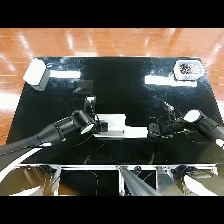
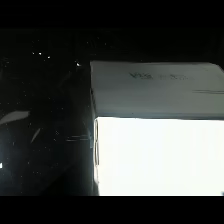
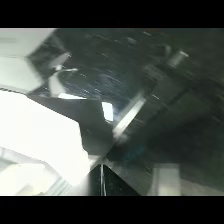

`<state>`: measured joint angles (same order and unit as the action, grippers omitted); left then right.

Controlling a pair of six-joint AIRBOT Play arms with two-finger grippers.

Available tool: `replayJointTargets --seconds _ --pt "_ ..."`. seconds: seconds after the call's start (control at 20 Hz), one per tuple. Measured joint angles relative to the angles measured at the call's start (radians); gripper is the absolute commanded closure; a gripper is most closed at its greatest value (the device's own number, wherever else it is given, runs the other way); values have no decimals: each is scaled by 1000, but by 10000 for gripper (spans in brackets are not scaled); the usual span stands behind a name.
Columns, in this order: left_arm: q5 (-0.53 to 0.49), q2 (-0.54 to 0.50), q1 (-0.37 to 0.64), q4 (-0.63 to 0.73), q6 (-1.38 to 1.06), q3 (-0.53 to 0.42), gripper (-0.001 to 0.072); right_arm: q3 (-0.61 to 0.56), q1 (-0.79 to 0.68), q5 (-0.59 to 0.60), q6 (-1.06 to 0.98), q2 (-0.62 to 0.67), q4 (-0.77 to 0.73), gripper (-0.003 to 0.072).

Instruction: Fold the box and place the chain.

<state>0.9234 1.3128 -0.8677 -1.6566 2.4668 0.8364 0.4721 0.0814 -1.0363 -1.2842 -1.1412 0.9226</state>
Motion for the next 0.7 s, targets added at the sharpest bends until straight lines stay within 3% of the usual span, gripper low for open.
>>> replayJointTargets --seconds 0.3,0.35,0.4,0.7 --pt "-6 0 0 0 0 0 688 1 0 -24 107 -13 -140 640" --pt "-5 0 0 -1 0 0 688 1 1 -29 115 -13 -155 496" --pt "-6 0 0 0 0 0 688 1 4 -29 121 -14 -165 223" --pt "-6 0 0 0 0 0 687 1 95 -8 148 -14 -210 206"
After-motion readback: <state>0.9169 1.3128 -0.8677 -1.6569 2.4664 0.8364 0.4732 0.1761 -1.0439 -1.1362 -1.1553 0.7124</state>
